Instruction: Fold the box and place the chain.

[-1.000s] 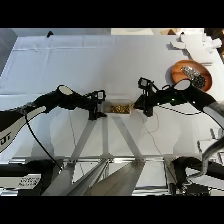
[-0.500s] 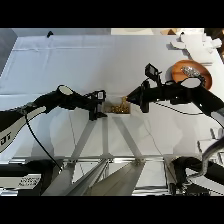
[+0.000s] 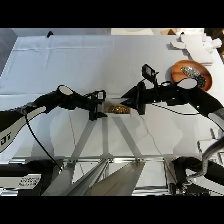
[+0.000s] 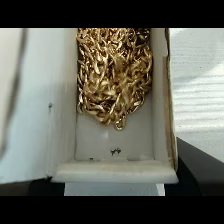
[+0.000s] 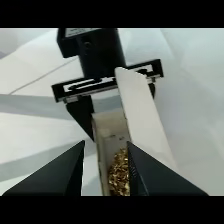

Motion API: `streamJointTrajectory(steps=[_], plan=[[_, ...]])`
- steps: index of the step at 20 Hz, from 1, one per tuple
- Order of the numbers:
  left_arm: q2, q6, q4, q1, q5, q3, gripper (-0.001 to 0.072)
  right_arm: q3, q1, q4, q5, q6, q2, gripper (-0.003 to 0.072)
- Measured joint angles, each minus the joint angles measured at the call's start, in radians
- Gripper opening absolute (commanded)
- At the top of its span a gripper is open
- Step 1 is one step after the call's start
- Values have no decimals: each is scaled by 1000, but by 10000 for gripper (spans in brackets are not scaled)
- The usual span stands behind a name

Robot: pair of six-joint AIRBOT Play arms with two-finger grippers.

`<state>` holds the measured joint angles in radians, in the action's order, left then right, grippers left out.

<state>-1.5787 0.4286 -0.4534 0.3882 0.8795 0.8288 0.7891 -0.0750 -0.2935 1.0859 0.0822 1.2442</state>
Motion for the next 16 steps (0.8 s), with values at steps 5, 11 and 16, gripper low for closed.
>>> streamJointTrajectory(steps=[5, 11, 16], plan=[[0, 0, 0, 0, 0, 0, 275, 85, -2, -24, 25, -138, 4, 250], [0, 0, 0, 0, 0, 0, 275, 401, -2, -329, 78, -666, 194, 281], [0, 0, 0, 0, 0, 0, 275, 520, -39, -431, 255, -801, 369, 344]])
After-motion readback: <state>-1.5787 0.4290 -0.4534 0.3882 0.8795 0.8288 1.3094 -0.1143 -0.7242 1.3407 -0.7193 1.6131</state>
